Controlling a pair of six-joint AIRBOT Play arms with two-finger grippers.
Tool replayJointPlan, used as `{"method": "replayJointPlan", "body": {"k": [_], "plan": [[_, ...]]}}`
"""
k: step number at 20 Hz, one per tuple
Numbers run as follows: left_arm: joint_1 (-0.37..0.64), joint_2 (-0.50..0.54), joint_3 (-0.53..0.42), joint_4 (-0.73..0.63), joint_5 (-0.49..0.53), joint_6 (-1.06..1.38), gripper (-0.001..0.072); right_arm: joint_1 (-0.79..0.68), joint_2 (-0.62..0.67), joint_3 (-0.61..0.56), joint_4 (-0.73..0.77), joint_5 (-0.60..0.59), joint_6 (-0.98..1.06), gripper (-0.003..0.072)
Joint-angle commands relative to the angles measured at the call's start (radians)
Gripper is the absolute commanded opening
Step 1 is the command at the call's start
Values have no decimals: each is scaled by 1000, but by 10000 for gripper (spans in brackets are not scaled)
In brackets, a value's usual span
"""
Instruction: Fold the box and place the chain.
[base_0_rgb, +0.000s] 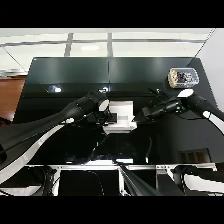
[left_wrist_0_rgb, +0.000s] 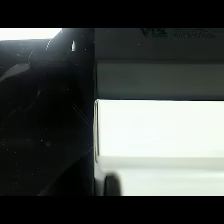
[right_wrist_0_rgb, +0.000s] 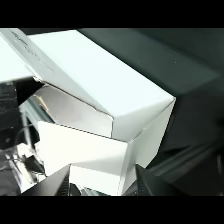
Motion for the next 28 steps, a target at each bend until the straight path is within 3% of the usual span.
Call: {"method": "replayJointPlan", "body": {"k": [1,15,20,28], "plan": [[0,0,1,0,-5,1,26,67,-1,58,-66,-19,67,432],[0,0,1,4,-19,1,26,185,-1,143,-233,-87,268,433],[0,0,1,4,-19,0,26,267,-1,158,-313,-167,365,432],[0,0,1,4,-20,1,26,380,-1,209,-594,-196,758,403]]}}
